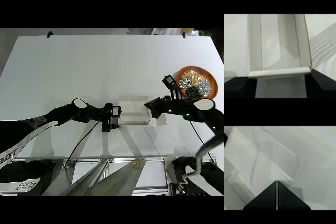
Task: Fold the box and place the chain.
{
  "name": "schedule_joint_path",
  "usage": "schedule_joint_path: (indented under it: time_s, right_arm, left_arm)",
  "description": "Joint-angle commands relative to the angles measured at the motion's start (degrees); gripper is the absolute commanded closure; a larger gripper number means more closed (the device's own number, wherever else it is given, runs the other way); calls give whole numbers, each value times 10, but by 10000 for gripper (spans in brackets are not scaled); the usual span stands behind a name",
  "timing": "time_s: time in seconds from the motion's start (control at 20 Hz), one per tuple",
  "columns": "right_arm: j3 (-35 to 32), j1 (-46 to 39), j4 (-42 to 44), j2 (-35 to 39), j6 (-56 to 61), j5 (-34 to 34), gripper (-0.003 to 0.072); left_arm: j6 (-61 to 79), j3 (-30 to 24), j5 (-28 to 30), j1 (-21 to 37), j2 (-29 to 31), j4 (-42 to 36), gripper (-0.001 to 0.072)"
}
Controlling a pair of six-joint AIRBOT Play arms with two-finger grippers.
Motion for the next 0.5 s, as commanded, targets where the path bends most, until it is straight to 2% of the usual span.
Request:
schedule_joint_path:
  time_s: [0.0,0.15,0.3,0.35,0.45]
  right_arm:
    - [37,0,-163,81,109,84,669]
    - [41,0,-277,158,102,174,669]
    - [40,0,-377,187,67,280,669]
    - [40,0,-387,186,41,299,669]
    - [40,0,-378,180,-44,286,669]
  left_arm:
    - [0,0,0,0,0,0,606]
    - [0,0,0,0,0,0,606]
    - [0,0,0,0,0,0,606]
    - [0,0,0,0,0,0,606]
    - [0,0,0,0,0,0,606]
